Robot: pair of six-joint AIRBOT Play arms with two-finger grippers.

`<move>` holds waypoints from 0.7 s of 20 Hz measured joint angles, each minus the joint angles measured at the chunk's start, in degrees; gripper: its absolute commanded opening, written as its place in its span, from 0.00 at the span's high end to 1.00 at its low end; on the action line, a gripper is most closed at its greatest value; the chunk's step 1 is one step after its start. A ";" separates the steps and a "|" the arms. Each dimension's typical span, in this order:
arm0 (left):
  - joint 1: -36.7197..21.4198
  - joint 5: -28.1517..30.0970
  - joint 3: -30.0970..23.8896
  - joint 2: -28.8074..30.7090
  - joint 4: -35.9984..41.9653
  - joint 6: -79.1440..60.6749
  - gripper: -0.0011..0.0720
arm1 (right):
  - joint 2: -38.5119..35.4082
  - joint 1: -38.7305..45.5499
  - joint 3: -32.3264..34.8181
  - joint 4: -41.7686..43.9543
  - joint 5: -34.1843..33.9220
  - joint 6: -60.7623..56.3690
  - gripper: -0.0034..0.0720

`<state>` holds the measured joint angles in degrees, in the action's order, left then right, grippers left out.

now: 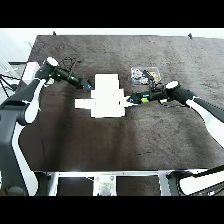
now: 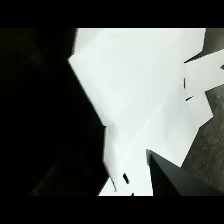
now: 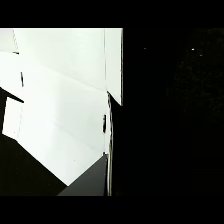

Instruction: Fold the box and place the chain.

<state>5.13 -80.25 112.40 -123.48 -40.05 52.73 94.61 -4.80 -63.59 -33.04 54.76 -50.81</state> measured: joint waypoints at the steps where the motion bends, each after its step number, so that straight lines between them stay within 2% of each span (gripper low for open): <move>1: 0.46 -0.39 0.39 -0.83 0.07 -0.04 0.18 | 0.00 0.00 0.00 0.00 -0.02 0.02 0.94; 3: 1.01 -0.59 1.01 -1.73 1.33 -0.28 0.18 | 0.00 0.00 0.00 0.00 -0.04 0.07 0.94; 5: 1.22 -0.63 1.25 -2.69 2.64 -0.74 0.26 | 0.00 -0.04 0.00 0.00 -0.13 0.13 0.94; 9: 1.62 -1.07 1.51 -4.33 6.21 -1.46 0.26 | 0.00 -0.17 0.00 0.00 -0.17 0.15 0.94; 10: 1.57 -1.25 1.51 -4.70 6.71 -1.55 0.33 | 0.00 -0.17 0.02 0.00 -0.17 0.15 0.94; 14: 1.60 -1.66 1.57 -5.81 8.59 -2.21 0.34 | 0.00 -0.17 0.17 -0.02 -0.15 0.17 0.94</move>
